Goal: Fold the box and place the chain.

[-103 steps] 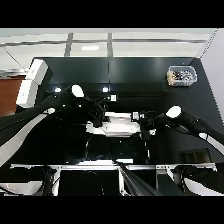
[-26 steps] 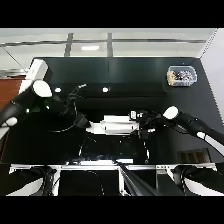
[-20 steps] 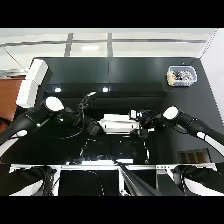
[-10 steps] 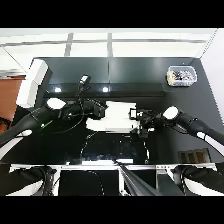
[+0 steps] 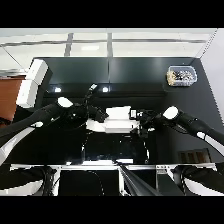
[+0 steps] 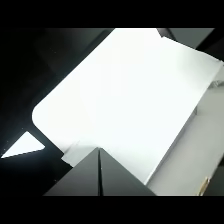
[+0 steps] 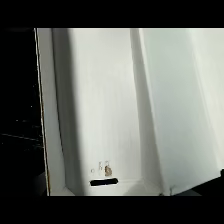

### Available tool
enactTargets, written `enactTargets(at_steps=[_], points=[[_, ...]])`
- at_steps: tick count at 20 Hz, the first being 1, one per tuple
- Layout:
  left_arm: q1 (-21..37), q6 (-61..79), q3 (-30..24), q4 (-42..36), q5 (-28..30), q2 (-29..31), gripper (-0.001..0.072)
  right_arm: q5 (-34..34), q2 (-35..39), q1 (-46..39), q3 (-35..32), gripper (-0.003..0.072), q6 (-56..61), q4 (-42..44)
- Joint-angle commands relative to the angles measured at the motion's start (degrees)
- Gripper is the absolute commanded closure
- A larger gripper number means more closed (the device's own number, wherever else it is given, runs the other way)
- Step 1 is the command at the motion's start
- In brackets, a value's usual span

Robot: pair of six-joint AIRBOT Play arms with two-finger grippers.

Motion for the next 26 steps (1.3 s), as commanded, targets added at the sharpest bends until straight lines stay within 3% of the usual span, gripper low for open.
enactTargets(at_steps=[1, 3, 5, 9, 11, 13, 14, 15, 16, 19, 26], points=[[4.3, -1.4, 4.8, 8.1, -7.8, 1.7, 0.0686, 0.0, 0.0, 0.0, 0.0, 0.0662, 0.1, 0.1], [9.2, -5.6, 9.1, 13.4, -11.1, 6.6, 0.0686, 0.0, 0.0, 0.0, 0.0, 0.0661, 0.1, 0.1], [13.5, -6.1, 9.8, 14.4, -12.4, 13.4, 0.0686, 0.0, 0.0, 0.0, 0.0, 0.0661, 0.1, 0.1], [15.0, 0.4, 1.0, 12.9, -14.2, 23.8, 0.0682, 0.0, 0.0, 0.0, 0.0, 0.0662, 0.1, 0.1], [13.7, 15.2, -4.9, 10.8, -19.4, 23.9, 0.0682, 0.1, 0.0, 0.0, 0.0, 0.0661, 0.1, 0.1], [12.4, 29.0, -8.3, 13.4, -21.6, 22.9, 0.0681, 0.1, 0.0, 0.0, 0.0, 0.0661, 0.1, 0.1], [11.6, 36.3, -9.3, 14.8, -19.8, 22.3, 0.0531, 0.1, 0.0, 0.0, 0.0, 0.0661, 0.1, 0.1], [10.6, 38.7, -9.7, 15.7, -16.9, 21.6, 0.0085, 0.1, 0.0, 0.0, 0.0, 0.0661, 0.1, 0.1], [9.1, 38.8, -9.7, 16.5, -12.3, 20.5, 0.0004, 0.1, 0.0, 0.0, 0.0, 0.0661, 0.1, 0.1], [3.9, 39.7, -8.4, 19.8, -3.8, 17.2, 0.0004, 0.1, 0.0, 0.0, 0.0, 0.0662, 0.1, 0.1], [-2.9, 39.6, -3.7, 19.1, -0.9, 8.2, 0.0029, 0.1, 0.0, 0.0, 0.0, 0.0662, 0.1, 0.1]])
